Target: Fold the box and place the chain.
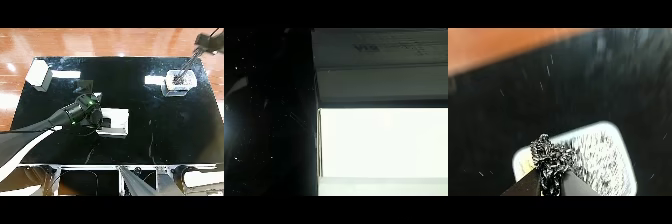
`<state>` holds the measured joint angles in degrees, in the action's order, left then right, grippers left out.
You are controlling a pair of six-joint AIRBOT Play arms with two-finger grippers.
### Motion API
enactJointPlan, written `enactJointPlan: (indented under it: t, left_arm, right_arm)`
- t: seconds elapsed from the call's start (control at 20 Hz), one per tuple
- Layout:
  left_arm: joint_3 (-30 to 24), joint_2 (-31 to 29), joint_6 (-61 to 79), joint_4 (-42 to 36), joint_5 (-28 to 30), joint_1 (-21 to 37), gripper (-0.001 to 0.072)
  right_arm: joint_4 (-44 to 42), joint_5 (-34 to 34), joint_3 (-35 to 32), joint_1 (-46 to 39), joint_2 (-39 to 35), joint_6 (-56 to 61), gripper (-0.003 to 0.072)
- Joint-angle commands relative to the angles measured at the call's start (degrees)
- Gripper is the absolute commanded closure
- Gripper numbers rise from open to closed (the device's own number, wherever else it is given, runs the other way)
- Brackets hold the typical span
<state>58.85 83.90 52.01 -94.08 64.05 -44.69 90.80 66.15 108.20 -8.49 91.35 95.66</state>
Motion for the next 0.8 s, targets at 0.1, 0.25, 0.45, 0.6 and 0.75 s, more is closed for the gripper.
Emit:
enactJointPlan:
  t: [0.1,0.25,0.45,0.6,0.75]
  left_arm:
    - [0.02,-0.02,0.07,-0.07,0.59,0.04,0.0690]
    - [0.02,-0.02,0.07,-0.04,0.17,0.04,0.0691]
    - [0.02,-0.02,0.04,-0.04,-0.07,0.04,0.0691]
    - [0.02,-0.02,0.04,-0.04,-0.20,0.04,0.0691]
    - [0.02,-0.02,0.04,-0.04,-0.22,0.04,0.0690]
  right_arm:
    - [-3.87,1.25,8.35,0.48,-8.15,-4.22,0.0658]
    - [-3.82,2.47,8.57,1.99,-14.14,-6.14,0.0659]
    - [-3.82,11.41,8.48,6.25,-20.81,-7.89,0.0658]
    - [-3.82,16.22,2.93,12.02,-27.26,-8.22,0.0658]
    - [-4.37,17.88,-9.70,20.57,-35.52,-8.20,0.0658]
